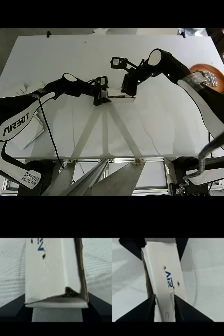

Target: Fold the box and place the chain.

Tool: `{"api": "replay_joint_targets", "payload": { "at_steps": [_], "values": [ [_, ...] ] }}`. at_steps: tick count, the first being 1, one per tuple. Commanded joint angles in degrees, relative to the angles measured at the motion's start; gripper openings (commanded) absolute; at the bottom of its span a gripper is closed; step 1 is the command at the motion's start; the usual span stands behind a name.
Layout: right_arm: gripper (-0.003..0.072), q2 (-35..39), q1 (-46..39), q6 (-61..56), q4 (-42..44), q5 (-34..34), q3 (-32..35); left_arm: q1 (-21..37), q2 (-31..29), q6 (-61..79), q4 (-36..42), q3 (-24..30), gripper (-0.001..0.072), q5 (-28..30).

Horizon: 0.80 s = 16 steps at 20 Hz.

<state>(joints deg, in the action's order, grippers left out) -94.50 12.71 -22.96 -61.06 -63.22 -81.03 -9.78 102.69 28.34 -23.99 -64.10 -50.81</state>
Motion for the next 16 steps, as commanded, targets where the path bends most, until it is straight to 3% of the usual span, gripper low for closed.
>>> {"api": "replay_joint_targets", "payload": {
  "at_steps": [1,7,8,10,16],
  "values": [
    [0.0215,0.0,1.2,-1.1,-2.1,2.9,0.0,0.0,0.0,0.2,0.0,0.0,0.0325,0.0],
    [0.0199,-0.2,2.3,-1.2,-2.3,-1.5,1.2,0.0,0.0,0.1,0.0,0.0,0.0325,0.0],
    [0.021,-0.2,2.3,-1.2,-2.3,-2.1,1.8,0.0,0.0,0.2,0.0,0.0,0.0325,0.0],
    [0.0304,-0.2,2.3,-1.2,-2.3,-2.6,3.0,0.0,0.0,0.2,0.0,0.0,0.0325,0.0],
    [0.0326,-0.2,2.3,-1.2,-2.3,-2.0,3.8,0.0,0.0,0.2,0.0,0.0,0.0325,0.0]
  ]
}}
